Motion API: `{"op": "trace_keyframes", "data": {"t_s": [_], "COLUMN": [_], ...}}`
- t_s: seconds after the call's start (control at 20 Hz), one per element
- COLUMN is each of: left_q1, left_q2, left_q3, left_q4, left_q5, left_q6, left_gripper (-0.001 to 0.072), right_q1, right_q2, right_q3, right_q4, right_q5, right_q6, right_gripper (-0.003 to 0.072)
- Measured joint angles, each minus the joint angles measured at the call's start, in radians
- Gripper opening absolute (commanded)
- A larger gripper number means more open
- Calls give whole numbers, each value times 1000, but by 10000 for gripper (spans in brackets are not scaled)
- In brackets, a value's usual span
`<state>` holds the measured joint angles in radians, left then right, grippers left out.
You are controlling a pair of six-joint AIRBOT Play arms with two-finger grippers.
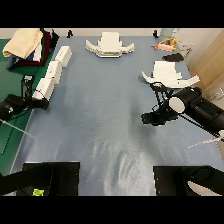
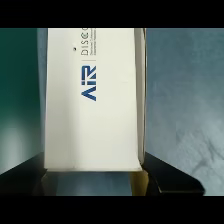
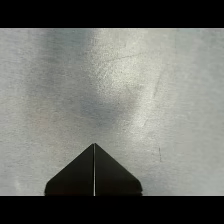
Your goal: Fold the box.
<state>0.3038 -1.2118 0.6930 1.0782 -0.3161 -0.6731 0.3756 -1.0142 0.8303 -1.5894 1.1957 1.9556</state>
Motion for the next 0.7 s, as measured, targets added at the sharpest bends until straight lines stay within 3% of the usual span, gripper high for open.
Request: {"op": "trace_keyframes", "data": {"t_s": [0.35,0.7], "left_q1": [-58,-71], "left_q2": [-298,-399], "left_q3": [285,394], "left_q4": [-89,-155], "left_q5": [23,24], "left_q6": [0,0], "left_gripper": [461,462], "right_q1": [0,0], "right_q2": [0,0], "right_q3": [0,0], "right_q4": [0,0], "right_q5": [0,0], "right_q6": [0,0], "right_gripper": [2,2]}}
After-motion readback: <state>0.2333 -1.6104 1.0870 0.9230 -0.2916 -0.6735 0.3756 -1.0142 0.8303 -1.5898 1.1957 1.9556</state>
